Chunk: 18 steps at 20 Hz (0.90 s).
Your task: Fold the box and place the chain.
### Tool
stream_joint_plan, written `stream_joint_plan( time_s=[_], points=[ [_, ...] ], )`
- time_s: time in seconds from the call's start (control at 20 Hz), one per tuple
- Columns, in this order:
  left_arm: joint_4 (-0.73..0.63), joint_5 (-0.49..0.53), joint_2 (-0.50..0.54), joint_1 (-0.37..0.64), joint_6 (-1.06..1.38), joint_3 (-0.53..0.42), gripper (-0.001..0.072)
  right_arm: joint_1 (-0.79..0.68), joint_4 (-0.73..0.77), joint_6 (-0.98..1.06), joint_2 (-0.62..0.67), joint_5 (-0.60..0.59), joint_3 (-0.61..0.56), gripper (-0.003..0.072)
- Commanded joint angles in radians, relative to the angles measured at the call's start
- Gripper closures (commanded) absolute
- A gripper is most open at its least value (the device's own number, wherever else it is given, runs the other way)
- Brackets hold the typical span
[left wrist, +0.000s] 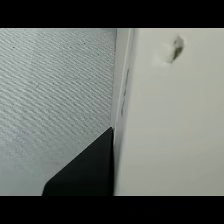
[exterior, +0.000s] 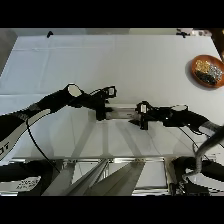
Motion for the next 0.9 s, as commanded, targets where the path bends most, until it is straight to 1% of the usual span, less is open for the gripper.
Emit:
stream_joint_plan(
  time_s=[0.0, 0.4, 0.45, 0.55, 0.6, 0.65, 0.85],
  points=[
    [-0.004, -0.012, 0.0, -0.001, 0.0, 0.001, 0.0696, 0.0, 0.0, 0.0, 0.0, 0.002, 0.0, 0.0273],
    [-0.003, -0.037, 0.005, 0.0, 0.0, 0.002, 0.0695, 0.0, 0.0, 0.0, 0.0, 0.002, 0.0, 0.0273],
    [-0.003, -0.045, 0.011, 0.0, 0.0, 0.001, 0.0668, 0.0, 0.0, 0.0, 0.0, 0.002, 0.0, 0.0273],
    [-0.003, -0.061, 0.031, 0.0, 0.0, 0.001, 0.0465, 0.0, 0.0, 0.0, 0.0, 0.002, 0.0, 0.0273],
    [-0.003, -0.064, 0.043, 0.0, 0.0, 0.001, 0.0437, 0.0, 0.0, 0.0, 0.0, 0.002, 0.0, 0.0273],
    [-0.003, -0.064, 0.057, 0.0, 0.0, 0.001, 0.043, 0.0, 0.0, 0.0, 0.0, 0.002, 0.0, 0.0273],
    [0.01, -0.066, 0.09, 0.002, -0.016, 0.001, 0.043, 0.0, 0.0, 0.0, 0.0, 0.002, 0.0, 0.0273]
  ],
)
